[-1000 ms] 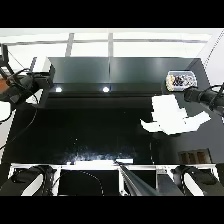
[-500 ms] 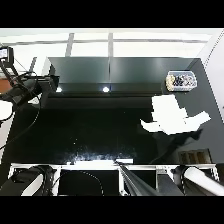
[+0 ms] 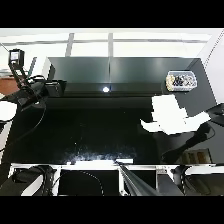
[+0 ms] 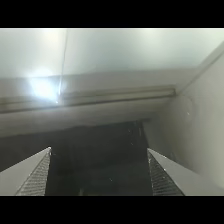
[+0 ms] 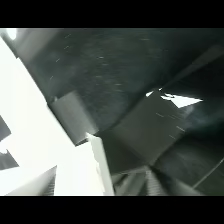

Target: Fold the box and place the chain.

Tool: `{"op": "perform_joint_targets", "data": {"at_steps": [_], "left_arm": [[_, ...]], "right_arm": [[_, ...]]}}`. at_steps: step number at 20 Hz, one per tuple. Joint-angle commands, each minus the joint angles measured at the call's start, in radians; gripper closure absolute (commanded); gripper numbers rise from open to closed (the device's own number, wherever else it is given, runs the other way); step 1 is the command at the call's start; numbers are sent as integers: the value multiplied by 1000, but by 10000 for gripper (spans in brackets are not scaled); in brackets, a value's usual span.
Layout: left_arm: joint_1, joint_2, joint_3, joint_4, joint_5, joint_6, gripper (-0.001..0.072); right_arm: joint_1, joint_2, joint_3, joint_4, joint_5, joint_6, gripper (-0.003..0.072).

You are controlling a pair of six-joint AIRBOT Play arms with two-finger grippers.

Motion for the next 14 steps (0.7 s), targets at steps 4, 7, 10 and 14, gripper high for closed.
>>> {"op": "perform_joint_targets", "data": {"at_steps": [4,7,10,14], "left_arm": [[-14,-1,0,2,-37,11,7],[-14,-1,0,2,-55,11,8],[-14,-1,0,2,-89,11,7],[-14,-1,0,2,-66,14,7]], "right_arm": [[98,-40,37,-84,47,-29,152],[126,-39,37,-83,48,-21,388],[145,-36,37,-30,76,-46,642],[192,37,-22,40,92,-64,643]]}}
